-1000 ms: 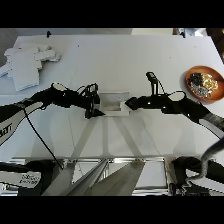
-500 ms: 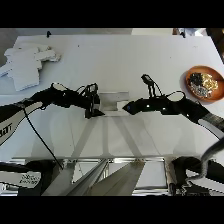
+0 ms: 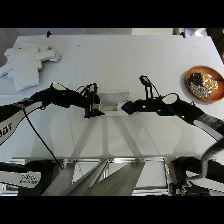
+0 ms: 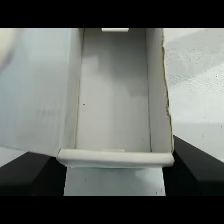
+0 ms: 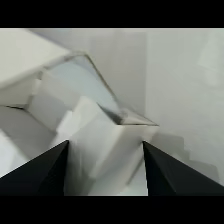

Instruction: Fold the box and place the chain.

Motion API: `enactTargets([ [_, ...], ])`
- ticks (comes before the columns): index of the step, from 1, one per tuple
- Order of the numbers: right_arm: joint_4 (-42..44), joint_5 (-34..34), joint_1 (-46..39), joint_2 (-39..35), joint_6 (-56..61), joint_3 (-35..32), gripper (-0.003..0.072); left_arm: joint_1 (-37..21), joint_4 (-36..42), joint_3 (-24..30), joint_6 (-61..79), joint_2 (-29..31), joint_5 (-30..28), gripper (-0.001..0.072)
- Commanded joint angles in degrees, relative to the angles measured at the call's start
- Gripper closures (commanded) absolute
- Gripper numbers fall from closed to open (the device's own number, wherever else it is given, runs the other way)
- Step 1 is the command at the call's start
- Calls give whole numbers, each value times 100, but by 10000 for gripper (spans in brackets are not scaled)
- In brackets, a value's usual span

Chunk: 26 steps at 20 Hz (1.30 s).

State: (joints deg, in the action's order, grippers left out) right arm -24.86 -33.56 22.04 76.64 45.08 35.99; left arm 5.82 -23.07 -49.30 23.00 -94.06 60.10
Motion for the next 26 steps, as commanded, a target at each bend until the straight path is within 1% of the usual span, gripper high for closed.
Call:
enactTargets([
  [1,-81,153,15,-11,166,9,231,-2,-9,0,4,-2,17,356],
  [6,-79,168,15,-35,166,11,232,-2,-9,-2,7,-2,17,356],
  [8,-280,149,15,-44,474,63,232,-2,-9,-2,4,-2,15,356],
  [9,-647,149,15,-44,791,138,232,-2,-11,-2,4,-2,17,356],
  [11,-1749,37,15,-44,1665,409,233,-2,-9,-2,4,-2,15,356],
  [13,-2820,-219,44,-44,2459,737,233,-2,-9,-2,4,-2,15,356],
  [15,-3982,-468,225,-44,3268,994,233,-2,-9,0,4,-2,15,356],
  [16,-4430,-555,345,-37,3615,1073,233,-2,-9,-2,7,-2,17,356],
  [17,-4728,-610,481,-33,3869,1121,233,-2,-9,-2,4,-2,15,356],
  [18,-4813,-605,599,-31,3989,1134,233,-2,-11,-2,4,-2,15,356],
  [21,-4830,-535,940,-31,4203,1145,233,-2,-9,-2,4,-2,15,356],
  [23,-4957,-452,1084,-26,4616,1187,235,-2,-11,-2,4,-2,17,356],
  [24,-5165,-496,1126,-17,4920,1237,235,-2,-9,-2,7,-2,17,356],
  [26,-5768,-828,1193,76,5578,1434,236,-2,-9,-2,4,-2,17,356],
])
